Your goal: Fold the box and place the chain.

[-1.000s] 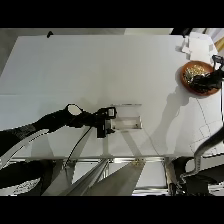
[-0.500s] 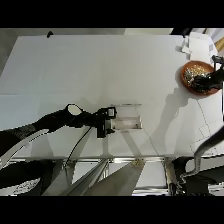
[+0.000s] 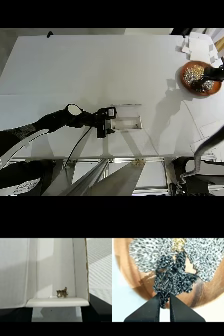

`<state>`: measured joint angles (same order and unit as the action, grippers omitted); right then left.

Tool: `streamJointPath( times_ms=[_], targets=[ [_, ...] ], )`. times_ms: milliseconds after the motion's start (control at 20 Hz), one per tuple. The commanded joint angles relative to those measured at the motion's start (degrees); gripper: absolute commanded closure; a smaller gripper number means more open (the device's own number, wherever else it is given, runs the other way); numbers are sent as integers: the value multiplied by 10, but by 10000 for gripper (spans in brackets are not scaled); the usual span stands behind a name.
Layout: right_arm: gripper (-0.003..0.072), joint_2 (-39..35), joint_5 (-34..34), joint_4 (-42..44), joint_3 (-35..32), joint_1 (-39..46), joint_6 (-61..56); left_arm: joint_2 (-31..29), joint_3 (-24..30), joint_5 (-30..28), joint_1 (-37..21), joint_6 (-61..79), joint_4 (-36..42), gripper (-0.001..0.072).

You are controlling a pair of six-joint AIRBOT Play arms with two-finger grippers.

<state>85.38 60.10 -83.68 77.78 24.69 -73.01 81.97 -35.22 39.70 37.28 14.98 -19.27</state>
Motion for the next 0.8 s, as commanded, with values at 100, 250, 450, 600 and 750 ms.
streamJointPath(
  times_ms=[100, 250, 450, 600, 750],
  targets=[
    [676, -59, 49, 75, 1, 0, 64, 0, 0, 0, 0, 0, 0, 678],
    [676, -83, 84, 133, 1, 0, 99, 0, 0, 0, 0, 0, 0, 678],
    [677, -116, 126, 186, 1, -9, 123, 0, 0, 0, 0, 0, 0, 678],
    [677, -147, 136, 185, 1, -44, 136, 0, 0, 0, 0, 0, 0, 678],
    [677, -171, 161, 185, 0, -87, 136, 0, 0, 0, 0, 0, 0, 678]
  ],
)
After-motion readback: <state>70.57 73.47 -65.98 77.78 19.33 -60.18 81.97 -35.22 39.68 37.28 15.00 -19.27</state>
